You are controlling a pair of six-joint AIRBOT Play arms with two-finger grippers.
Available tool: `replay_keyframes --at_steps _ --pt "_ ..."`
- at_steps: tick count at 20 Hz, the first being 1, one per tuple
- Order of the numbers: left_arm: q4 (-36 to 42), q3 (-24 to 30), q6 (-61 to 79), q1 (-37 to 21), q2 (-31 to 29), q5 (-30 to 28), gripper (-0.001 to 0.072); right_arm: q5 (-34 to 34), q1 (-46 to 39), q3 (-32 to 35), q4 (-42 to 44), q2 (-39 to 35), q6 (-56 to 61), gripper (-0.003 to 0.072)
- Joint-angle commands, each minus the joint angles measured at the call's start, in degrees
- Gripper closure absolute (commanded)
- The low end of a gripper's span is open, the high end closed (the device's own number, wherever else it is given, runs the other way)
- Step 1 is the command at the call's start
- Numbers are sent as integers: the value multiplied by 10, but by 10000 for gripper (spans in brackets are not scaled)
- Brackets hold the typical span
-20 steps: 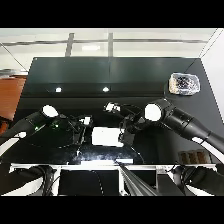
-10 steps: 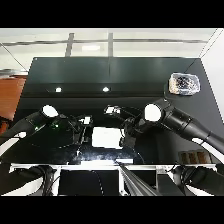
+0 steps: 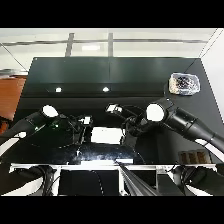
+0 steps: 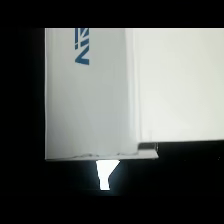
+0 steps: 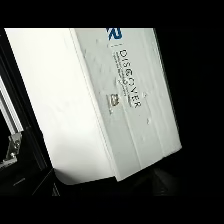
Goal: Fold the box and place the chain.
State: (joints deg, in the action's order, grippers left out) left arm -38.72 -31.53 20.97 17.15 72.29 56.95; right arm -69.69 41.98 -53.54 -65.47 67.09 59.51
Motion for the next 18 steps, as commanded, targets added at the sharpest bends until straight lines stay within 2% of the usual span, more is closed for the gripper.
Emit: replay_keyframes --at_steps 1,7,11,14,18 --pt "0 0 0 0 0 0 224 5 -1 -2 -36 -32 39 -9" --pt "0 0 0 0 0 0 224 53 1 16 -17 -32 39 -9" --pt "0 0 0 0 0 0 224 58 0 16 -10 -32 43 -9" --pt "0 0 -3 0 0 0 224 22 -7 11 5 -33 56 -9" --pt "0 0 -4 0 0 0 224 -36 -56 -19 96 -34 70 -9"
